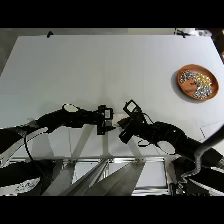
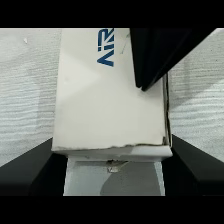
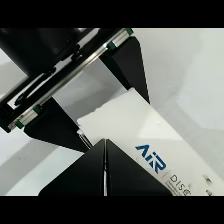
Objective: Fold the box and place the chain.
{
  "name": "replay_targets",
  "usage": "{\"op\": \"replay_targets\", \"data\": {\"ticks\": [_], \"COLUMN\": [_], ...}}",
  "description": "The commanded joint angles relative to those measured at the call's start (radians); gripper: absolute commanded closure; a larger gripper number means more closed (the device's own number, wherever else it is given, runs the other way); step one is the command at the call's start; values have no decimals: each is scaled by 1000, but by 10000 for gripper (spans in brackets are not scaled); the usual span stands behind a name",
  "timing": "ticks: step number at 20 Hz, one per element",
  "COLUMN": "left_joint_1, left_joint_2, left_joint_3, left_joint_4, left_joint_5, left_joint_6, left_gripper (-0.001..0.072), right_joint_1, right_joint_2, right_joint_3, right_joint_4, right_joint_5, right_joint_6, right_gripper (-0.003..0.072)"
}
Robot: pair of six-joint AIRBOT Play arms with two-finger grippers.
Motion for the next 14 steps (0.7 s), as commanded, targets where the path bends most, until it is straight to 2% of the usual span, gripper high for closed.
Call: {"op": "replay_targets", "data": {"ticks": [1, 10, 14], "left_joint_1": [0, 0, 0], "left_joint_2": [1, 1, 1], "left_joint_3": [0, 0, 0], "left_joint_4": [0, 0, 0], "left_joint_5": [0, 0, 0], "left_joint_6": [0, 0, 0], "left_gripper": [321, 321, 321], "right_joint_1": [0, 0, 0], "right_joint_2": [5, 5, 6], "right_joint_3": [-32, -136, -141], "right_joint_4": [-1, 8, 8], "right_joint_5": [-11, -29, -120], "right_joint_6": [0, 1, 0], "right_gripper": [676, 676, 676]}}
